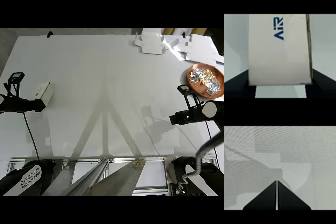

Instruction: Fold the box and place the chain.

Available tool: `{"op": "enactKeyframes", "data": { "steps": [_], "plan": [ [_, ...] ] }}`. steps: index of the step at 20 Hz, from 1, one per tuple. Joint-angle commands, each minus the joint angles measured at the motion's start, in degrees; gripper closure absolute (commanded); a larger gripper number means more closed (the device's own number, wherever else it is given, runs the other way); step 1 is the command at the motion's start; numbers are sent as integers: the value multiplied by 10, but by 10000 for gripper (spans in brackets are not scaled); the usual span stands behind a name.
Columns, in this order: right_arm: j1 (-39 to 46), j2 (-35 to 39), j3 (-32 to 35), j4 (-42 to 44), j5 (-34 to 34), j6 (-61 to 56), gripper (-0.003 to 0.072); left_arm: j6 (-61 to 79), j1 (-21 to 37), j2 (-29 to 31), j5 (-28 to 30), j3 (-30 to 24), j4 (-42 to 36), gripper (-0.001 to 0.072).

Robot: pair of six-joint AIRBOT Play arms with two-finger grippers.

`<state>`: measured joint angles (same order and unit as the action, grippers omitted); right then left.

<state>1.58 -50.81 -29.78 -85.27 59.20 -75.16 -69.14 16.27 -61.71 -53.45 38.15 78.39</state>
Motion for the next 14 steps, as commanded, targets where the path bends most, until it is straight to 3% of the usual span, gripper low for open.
{"op": "enactKeyframes", "data": {
  "steps": [1,2,3,7,14],
  "plan": [
    [0,0,0,0,0,0,673,-30,2,-14,-40,0,7,123],
    [0,0,0,0,0,0,673,-30,2,-13,-43,0,8,105],
    [0,0,0,0,0,0,673,-30,2,-12,-45,0,7,16],
    [0,0,0,0,0,0,673,-31,1,26,-31,0,7,11],
    [0,0,0,0,0,0,673,-31,0,171,-13,0,-16,14]
  ]
}}
